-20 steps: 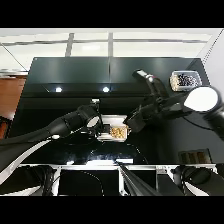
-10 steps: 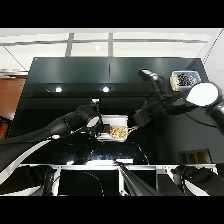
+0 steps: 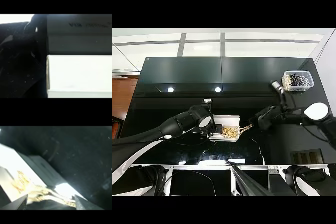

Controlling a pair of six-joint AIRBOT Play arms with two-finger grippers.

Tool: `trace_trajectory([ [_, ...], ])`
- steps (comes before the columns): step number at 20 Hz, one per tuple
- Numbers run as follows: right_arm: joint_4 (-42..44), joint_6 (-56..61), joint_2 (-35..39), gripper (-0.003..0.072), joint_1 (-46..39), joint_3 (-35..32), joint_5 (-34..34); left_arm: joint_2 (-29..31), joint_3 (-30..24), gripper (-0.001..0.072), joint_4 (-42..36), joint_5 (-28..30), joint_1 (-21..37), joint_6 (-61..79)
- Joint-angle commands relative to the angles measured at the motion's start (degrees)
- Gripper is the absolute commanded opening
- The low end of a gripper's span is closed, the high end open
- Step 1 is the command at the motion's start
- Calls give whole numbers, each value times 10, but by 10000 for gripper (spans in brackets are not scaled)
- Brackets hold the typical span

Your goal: Fold the box and place the chain.

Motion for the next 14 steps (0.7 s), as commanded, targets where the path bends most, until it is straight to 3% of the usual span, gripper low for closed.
trace_trajectory([
  [1, -39, -244, -1, 717, 50, -44, -78, 0, 0, 32, 0, 0, 0, 0],
  [7, -30, -407, -76, 714, 85, -45, -89, 0, 0, 32, 0, 3, 0, 0],
  [14, -30, -440, -116, 707, 85, -45, -127, 0, 0, 32, 0, 3, 0, 0],
])
